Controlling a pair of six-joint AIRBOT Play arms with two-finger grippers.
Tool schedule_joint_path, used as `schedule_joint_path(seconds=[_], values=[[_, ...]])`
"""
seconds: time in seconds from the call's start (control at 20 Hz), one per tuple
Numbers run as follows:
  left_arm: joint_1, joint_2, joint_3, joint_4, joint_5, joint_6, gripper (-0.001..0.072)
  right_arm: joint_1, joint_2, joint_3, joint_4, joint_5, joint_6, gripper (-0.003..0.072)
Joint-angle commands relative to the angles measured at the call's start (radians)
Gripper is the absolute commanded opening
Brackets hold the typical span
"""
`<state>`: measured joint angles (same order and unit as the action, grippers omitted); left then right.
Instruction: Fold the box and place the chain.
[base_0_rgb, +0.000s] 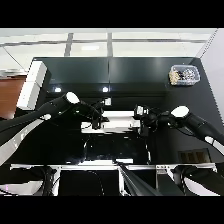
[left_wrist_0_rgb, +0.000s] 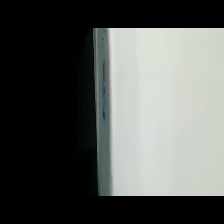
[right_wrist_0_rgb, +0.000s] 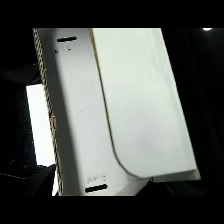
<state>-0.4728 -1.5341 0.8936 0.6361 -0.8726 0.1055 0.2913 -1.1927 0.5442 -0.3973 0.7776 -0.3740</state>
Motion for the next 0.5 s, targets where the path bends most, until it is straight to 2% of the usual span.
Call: schedule_joint_path(seconds=[0.0,0.15,0.25,0.45], values=[[0.0,0.0,0.0,-0.002,0.002,-0.001,0.0026,0.0,-0.054,-0.001,0.019,0.024,-0.047,0.0694],[0.0,0.0,0.0,-0.002,0.002,-0.001,0.0026,0.01,-0.066,0.0,-0.001,0.013,-0.028,0.0694],[0.0,0.0,0.0,-0.002,0.002,-0.001,0.0025,0.042,-0.066,0.0,-0.068,-0.006,0.008,0.0693],[0.0,0.0,0.0,-0.002,0.002,-0.001,0.0026,0.087,-0.074,0.004,-0.133,-0.08,0.095,0.0693]])
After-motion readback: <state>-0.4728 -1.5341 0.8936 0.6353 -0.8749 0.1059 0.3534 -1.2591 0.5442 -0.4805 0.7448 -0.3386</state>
